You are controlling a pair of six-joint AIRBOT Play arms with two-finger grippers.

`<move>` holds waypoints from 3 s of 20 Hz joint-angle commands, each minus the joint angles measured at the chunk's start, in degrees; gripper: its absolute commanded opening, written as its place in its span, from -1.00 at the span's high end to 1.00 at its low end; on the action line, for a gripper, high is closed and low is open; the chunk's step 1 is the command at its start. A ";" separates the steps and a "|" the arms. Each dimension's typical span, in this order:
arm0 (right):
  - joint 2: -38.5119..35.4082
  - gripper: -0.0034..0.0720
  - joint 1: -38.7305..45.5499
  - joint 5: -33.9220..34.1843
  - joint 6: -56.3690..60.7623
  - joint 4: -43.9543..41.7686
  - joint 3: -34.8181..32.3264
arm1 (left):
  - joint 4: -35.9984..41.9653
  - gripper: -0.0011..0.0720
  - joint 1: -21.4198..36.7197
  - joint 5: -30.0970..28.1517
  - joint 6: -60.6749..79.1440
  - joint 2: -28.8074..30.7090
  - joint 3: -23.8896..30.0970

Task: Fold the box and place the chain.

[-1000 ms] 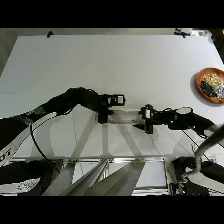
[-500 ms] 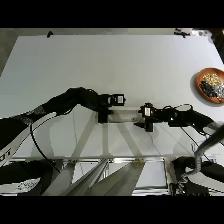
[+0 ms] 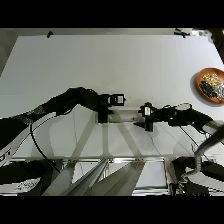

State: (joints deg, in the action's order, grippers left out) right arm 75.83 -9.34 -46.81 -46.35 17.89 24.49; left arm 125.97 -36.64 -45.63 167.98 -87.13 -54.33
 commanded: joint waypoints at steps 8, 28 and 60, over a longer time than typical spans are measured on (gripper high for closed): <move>0.02 -0.60 -0.04 0.72 0.04 1.38 0.02 | 0.02 0.94 0.00 -0.02 0.04 -0.04 0.02; 0.13 -0.91 -0.04 -1.92 3.13 -2.03 1.66 | 0.00 0.94 0.00 0.00 0.04 -0.04 0.02; 1.38 -0.15 -0.59 -0.04 4.13 1.84 1.64 | 0.02 0.94 0.00 -0.02 0.04 -0.04 0.02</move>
State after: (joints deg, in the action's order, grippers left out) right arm 77.17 -9.87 -46.94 -42.22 19.73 26.17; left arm 125.99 -36.64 -45.65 168.03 -87.13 -54.33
